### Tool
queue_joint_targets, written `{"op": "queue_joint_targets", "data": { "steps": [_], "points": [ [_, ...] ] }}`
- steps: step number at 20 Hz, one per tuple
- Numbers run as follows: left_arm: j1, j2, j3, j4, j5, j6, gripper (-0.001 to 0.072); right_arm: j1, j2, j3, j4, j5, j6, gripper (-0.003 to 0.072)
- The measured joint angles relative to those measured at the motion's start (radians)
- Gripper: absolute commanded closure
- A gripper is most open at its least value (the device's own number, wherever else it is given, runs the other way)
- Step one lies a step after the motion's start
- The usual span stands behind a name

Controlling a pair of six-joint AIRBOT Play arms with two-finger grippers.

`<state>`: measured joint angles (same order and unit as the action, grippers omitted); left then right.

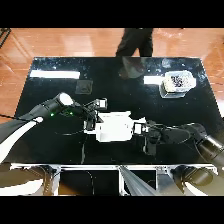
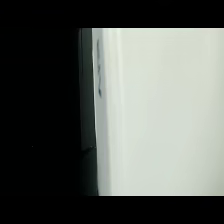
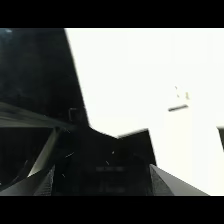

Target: Fold the box and place the chain.

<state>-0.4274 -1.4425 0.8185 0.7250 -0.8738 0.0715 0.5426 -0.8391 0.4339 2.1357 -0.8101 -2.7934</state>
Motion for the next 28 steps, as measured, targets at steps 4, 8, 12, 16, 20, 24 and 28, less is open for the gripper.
{"op": "queue_joint_targets", "data": {
  "steps": [4,8,12,16,20,24,28],
  "points": [
    [0.000,0.000,0.000,0.000,0.000,0.000,0.0682,0.044,-0.045,-0.025,0.010,0.126,-0.018,-0.0021],
    [0.000,0.000,0.000,0.000,-0.001,0.000,0.0683,0.074,-0.113,-0.032,0.024,0.241,-0.024,-0.0022],
    [0.000,-0.003,0.000,0.000,-0.001,0.000,0.0683,0.137,-0.153,-0.033,0.045,0.366,-0.012,-0.0021],
    [0.000,-0.008,0.000,0.003,-0.009,0.001,0.0683,0.162,-0.165,-0.033,0.052,0.411,0.002,-0.0021],
    [0.000,-0.010,0.000,0.007,-0.027,0.008,0.0683,0.169,-0.168,-0.033,0.056,0.449,0.008,-0.0021],
    [0.000,-0.010,0.000,0.008,-0.043,0.010,0.0684,0.171,-0.169,-0.024,0.056,0.509,0.019,-0.0021],
    [-0.002,-0.010,0.000,0.014,-0.072,0.011,0.0686,0.171,-0.169,0.021,0.046,0.464,0.074,-0.0021]
  ]
}}
